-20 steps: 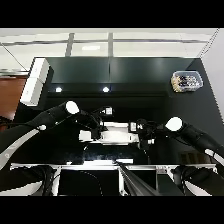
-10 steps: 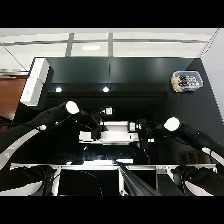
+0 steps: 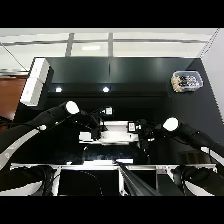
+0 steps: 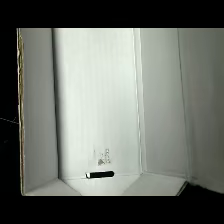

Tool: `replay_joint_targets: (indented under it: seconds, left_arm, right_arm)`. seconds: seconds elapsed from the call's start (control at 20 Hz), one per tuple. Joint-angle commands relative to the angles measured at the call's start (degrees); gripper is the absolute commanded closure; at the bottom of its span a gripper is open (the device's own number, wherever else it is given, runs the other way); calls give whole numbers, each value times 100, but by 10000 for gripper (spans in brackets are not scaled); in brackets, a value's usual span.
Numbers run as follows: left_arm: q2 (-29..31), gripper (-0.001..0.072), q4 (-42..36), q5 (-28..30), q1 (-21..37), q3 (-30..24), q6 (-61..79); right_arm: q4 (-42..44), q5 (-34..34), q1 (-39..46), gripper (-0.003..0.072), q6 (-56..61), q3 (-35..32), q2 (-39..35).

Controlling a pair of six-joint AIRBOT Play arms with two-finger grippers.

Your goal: Fold the box and place the chain.

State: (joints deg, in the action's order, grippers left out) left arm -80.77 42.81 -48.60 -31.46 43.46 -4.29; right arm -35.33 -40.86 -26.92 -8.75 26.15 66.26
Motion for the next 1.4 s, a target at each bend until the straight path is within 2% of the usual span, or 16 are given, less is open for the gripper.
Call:
replay_joint_targets:
  seconds: [0.0,0.5,0.55,0.6,0.8,0.9,0.95,1.0,1.05,1.1,1.2,1.35]
  left_arm:
    - [4,683,-2,2,2,4,7]
    - [4,683,-2,4,2,4,7]
    - [4,683,-2,4,2,4,7]
    - [4,683,-2,4,2,4,7]
    - [4,677,-2,11,2,13,7]
    - [26,498,2,-7,2,33,-2]
    - [70,457,4,-42,9,76,-31]
    - [138,370,4,-105,13,136,-31]
    - [221,210,11,-129,13,197,-48]
    - [326,91,26,-155,13,256,-105]
    - [601,71,114,-162,13,291,-236]
    - [1043,76,831,-470,15,291,-1067]
  right_arm:
    - [85,22,0,1,13,-4,57]
    - [81,24,0,2,15,-4,57]
    - [79,22,0,34,13,-4,57]
    - [79,20,0,208,13,-4,57]
    - [79,28,0,213,13,-4,57]
    - [81,105,0,213,15,-4,57]
    - [83,162,0,212,15,-4,57]
    - [83,234,0,213,15,-4,57]
    - [85,295,0,213,15,-4,57]
    - [85,339,0,212,15,-4,57]
    - [87,396,0,212,15,-4,57]
    - [105,433,0,212,15,-4,57]
